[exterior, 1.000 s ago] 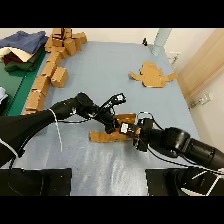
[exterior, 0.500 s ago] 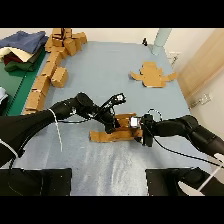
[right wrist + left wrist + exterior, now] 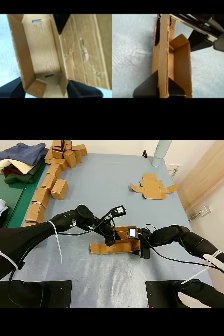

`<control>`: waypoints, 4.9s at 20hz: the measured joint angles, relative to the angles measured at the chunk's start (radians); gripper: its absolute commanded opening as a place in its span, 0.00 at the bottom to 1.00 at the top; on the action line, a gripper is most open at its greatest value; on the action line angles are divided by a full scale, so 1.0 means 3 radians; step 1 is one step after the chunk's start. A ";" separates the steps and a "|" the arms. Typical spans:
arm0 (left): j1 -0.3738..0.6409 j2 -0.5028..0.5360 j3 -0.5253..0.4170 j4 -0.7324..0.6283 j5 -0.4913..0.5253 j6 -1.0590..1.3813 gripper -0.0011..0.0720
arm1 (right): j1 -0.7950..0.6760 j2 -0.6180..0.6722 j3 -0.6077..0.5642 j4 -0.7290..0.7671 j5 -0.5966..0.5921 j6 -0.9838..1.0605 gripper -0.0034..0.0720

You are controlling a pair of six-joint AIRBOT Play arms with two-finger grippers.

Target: Fold the box.

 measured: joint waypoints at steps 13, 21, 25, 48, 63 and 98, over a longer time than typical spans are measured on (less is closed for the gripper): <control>0.0000 0.0000 0.0000 0.0001 0.0017 0.0004 0.03 | -0.0004 -0.0081 0.0000 0.0165 -0.0159 -0.0009 0.99; 0.0000 0.0000 0.0000 0.0000 0.0018 0.0000 0.03 | -0.0003 -0.0058 -0.0003 0.0149 -0.0145 0.0031 0.98; 0.0000 0.0000 0.0000 -0.0001 0.0018 -0.0003 0.03 | 0.0000 -0.0136 -0.0001 0.0158 -0.0099 0.0034 0.97; 0.0000 0.0000 0.0000 0.0000 0.0013 0.0000 0.03 | 0.0000 -0.0188 0.0000 0.0135 -0.0036 0.0037 0.71; 0.0039 0.0029 0.0008 -0.0003 0.0041 -0.0136 0.95 | 0.0005 -0.0189 -0.0001 0.0139 -0.0070 0.0032 0.71; 0.0664 0.0827 0.0014 0.1300 -0.0893 -0.2043 0.95 | 0.0343 -0.0237 0.0003 -0.0060 0.0337 -0.0081 0.71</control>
